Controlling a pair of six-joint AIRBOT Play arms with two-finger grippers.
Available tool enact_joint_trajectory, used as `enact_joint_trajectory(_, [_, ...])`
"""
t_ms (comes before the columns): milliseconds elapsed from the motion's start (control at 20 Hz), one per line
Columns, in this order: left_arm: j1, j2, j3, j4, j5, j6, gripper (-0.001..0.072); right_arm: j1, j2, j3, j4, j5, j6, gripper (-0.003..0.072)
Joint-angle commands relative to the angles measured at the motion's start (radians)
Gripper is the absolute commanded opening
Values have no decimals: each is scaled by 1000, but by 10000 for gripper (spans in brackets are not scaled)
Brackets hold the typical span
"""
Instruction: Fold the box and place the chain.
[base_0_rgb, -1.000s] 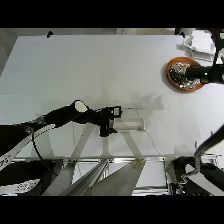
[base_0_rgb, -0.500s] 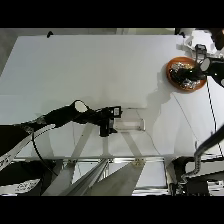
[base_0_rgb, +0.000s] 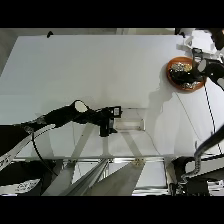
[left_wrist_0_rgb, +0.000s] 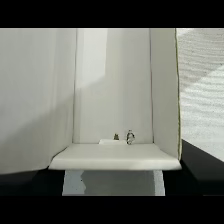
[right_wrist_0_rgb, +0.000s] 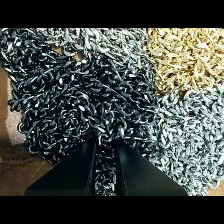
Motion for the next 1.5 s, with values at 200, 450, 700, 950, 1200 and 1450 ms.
enact_joint_trajectory(200, [0,0,0,0,0,0,435,0,100,1,-1,55,-1,44])
enact_joint_trajectory(450, [0,0,0,0,0,0,435,0,292,1,3,111,-58,44])
enact_joint_trajectory(700, [0,0,0,0,0,0,435,0,490,1,69,288,-143,21])
enact_joint_trajectory(950, [0,0,0,0,0,0,435,0,668,1,302,488,-261,22])
enact_joint_trajectory(1200, [0,0,0,0,0,0,435,0,788,0,426,680,-292,22])
enact_joint_trajectory(1450, [0,0,0,0,0,0,435,54,877,-5,449,790,-303,22])
